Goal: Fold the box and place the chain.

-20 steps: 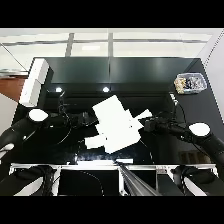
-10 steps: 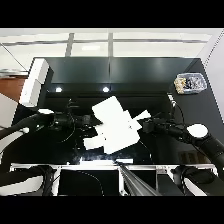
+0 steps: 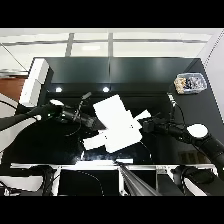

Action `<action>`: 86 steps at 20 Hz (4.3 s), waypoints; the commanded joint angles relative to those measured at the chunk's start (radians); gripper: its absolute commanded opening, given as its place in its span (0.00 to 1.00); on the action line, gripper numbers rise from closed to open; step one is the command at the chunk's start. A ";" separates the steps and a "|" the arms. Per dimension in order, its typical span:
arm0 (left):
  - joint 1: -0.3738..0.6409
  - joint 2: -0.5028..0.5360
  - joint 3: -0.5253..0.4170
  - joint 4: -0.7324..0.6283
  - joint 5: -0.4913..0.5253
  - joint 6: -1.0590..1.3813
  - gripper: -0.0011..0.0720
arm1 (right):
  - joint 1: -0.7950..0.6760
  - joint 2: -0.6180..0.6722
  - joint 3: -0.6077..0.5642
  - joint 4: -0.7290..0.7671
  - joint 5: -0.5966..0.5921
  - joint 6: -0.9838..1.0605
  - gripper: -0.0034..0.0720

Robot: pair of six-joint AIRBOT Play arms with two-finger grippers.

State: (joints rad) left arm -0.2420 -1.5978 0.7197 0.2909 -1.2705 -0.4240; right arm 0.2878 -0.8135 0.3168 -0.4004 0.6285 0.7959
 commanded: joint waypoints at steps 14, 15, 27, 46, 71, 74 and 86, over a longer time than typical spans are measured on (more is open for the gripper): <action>-0.019 -0.029 0.027 -0.019 0.061 0.028 0.39 | 0.001 0.001 -0.001 -0.021 -0.003 0.000 0.10; -0.019 -0.038 0.027 -0.021 0.058 0.028 0.39 | 0.001 0.001 -0.001 -0.021 -0.003 0.000 0.10; -0.019 -0.051 0.059 0.004 -0.054 0.111 0.05 | -0.064 0.001 0.042 -0.190 0.172 0.008 0.92; -0.286 0.338 -0.117 0.407 0.610 0.682 0.06 | -0.153 -0.002 0.297 -0.655 0.378 -0.333 0.92; -0.285 0.332 -0.117 0.443 0.560 0.499 0.06 | 0.412 -0.140 0.066 -0.471 0.067 -0.640 0.92; -0.285 0.332 -0.117 0.443 0.560 0.499 0.06 | 0.447 -0.143 0.068 -0.463 -0.015 -0.624 0.91; -0.288 0.332 -0.117 0.443 0.560 0.499 0.06 | 0.327 -0.095 0.164 -0.550 0.056 -0.482 0.91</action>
State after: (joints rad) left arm -0.5282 -1.2655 0.6033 0.7338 -0.7101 0.0727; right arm 0.6304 -0.9119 0.4732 -0.9516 0.6739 0.3088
